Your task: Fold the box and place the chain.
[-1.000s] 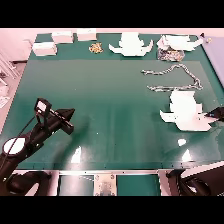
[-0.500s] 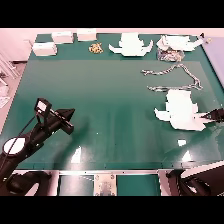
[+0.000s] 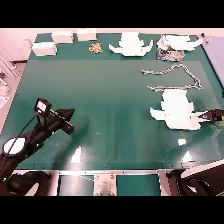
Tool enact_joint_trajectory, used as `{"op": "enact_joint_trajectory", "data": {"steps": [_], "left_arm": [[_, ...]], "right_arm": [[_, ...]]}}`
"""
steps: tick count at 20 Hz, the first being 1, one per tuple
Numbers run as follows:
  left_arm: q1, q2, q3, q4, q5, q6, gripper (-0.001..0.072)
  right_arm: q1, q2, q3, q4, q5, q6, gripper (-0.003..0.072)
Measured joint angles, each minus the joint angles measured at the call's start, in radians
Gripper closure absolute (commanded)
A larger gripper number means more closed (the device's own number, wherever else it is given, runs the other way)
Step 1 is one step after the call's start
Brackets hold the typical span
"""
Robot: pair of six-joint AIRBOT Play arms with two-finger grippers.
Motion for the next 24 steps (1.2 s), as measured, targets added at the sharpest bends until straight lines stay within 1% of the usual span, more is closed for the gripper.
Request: {"op": "enact_joint_trajectory", "data": {"steps": [4,9,12,15,17,19,21,24], "left_arm": [[0.0,0.0,0.0,0.0,0.0,0.0,0.0689],[0.0,0.0,0.0,0.0,0.0,0.0,0.0689],[0.0,0.0,0.0,0.0,0.0,0.0,0.0689],[0.0,0.0,0.0,0.0,0.0,0.0,0.0689],[0.0,0.0,0.0,0.0,0.0,0.0,0.0689],[0.0,0.0,0.0,0.0,0.0,0.0,0.0689],[0.0,0.0,0.001,0.0,0.0,0.0,0.0689],[0.0,0.0,0.001,0.0,0.0,0.0,0.0689]], "right_arm": [[0.013,0.054,-0.06,0.078,0.047,0.04,0.0687],[0.06,0.204,-0.204,0.148,0.065,0.058,0.0688],[0.105,0.327,-0.333,0.219,0.069,0.059,0.0688],[0.159,0.453,-0.49,0.278,0.066,0.055,0.0689],[0.201,0.539,-0.594,0.309,0.028,0.05,0.0689],[0.248,0.61,-0.677,0.325,-0.042,0.047,0.0689],[0.311,0.654,-0.735,0.362,-0.113,0.046,0.069],[0.445,0.684,-0.784,0.433,-0.24,0.045,0.069]]}}
